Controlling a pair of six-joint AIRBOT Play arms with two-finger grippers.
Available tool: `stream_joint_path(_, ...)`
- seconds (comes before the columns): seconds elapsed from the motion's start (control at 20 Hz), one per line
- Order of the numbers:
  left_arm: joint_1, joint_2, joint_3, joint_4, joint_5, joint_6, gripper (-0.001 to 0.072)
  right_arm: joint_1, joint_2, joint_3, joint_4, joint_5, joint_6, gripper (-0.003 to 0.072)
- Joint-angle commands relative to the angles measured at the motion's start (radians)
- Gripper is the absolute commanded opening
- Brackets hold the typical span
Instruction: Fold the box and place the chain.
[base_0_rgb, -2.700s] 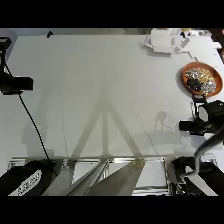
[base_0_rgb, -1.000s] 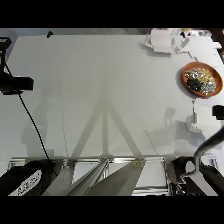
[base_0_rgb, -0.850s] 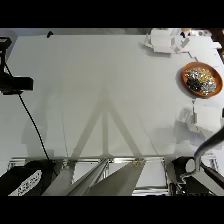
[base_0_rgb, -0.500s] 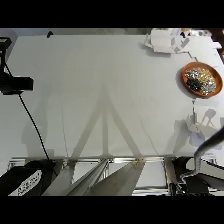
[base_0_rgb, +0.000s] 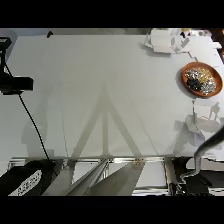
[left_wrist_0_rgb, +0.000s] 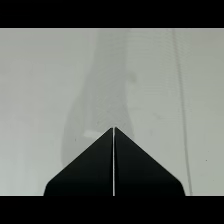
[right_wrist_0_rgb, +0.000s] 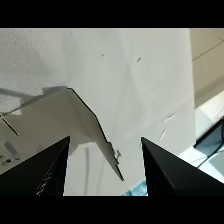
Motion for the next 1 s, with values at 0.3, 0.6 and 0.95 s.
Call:
stream_joint_path(0.3,0.001,0.001,0.0,0.0,0.0,0.0,0.0008,0.003,-0.068,0.01,0.024,0.061,-0.068,0.0054)
stream_joint_path(0.6,0.001,0.001,0.0,0.0,0.0,0.0,0.0008,0.19,0.064,0.006,0.201,0.135,-0.132,0.0018)
stream_joint_path(0.95,0.001,0.001,0.0,0.0,0.0,0.0,0.0008,0.515,0.505,-0.295,0.769,-0.03,-0.148,0.0018)
